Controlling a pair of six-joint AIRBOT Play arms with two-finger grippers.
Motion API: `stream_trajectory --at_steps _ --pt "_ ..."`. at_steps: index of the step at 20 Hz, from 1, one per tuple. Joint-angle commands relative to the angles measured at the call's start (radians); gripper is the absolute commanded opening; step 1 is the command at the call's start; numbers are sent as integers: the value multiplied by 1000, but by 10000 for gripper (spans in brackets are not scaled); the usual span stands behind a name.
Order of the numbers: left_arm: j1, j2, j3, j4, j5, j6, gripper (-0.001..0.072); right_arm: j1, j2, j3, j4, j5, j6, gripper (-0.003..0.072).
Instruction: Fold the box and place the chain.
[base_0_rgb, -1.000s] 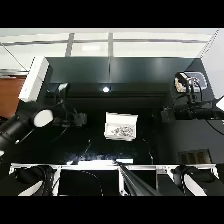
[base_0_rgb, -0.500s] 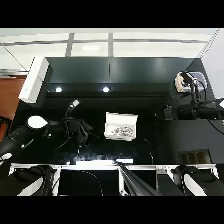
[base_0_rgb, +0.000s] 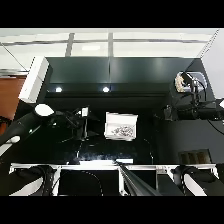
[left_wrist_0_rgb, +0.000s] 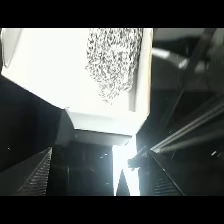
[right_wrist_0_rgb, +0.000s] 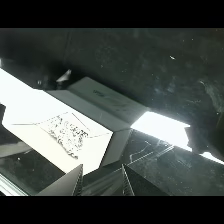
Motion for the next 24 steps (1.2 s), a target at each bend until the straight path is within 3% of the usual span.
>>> stream_trajectory --at_steps 1,5,9,24 --pt "-17 -103 64 64 -45 48 707 1 1 1 0 5 10 296" --pt "-89 -176 68 31 -30 23 708 1 1 1 0 5 9 295" --pt "-105 -177 74 -39 14 6 708 1 1 1 0 5 8 295" --pt "-159 -207 109 5 47 -31 689 1 1 1 0 21 8 295"
